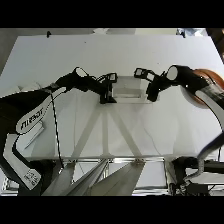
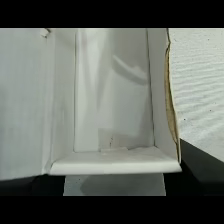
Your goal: Fold the box and place the chain.
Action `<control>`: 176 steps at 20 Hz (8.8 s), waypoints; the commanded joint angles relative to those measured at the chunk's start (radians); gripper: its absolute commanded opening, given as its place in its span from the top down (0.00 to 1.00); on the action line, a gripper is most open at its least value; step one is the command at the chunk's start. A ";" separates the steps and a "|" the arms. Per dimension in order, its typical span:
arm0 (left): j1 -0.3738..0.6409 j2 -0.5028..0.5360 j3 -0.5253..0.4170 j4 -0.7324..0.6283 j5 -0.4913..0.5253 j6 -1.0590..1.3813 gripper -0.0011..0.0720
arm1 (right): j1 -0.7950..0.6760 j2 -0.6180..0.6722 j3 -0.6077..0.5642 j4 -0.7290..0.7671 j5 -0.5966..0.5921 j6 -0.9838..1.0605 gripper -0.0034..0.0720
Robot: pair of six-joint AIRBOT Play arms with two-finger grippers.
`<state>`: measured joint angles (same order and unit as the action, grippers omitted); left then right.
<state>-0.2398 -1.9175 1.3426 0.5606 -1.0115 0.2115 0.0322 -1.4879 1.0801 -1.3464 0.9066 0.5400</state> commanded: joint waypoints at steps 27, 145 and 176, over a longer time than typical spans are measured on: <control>0.001 0.000 0.000 0.002 -0.002 0.001 0.39 | -0.245 -0.081 -0.082 0.617 0.175 0.227 0.71; 0.001 0.000 0.000 0.001 -0.002 0.002 0.39 | -0.731 -0.201 0.126 -0.301 0.046 0.820 0.53; 0.001 0.000 0.000 0.001 -0.002 0.002 0.39 | 0.137 0.142 0.126 -0.242 0.266 0.860 0.94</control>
<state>-0.2390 -1.9179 1.3426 0.5617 -1.0138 0.2127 0.0597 -1.3464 1.2057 -1.5887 1.2072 1.3613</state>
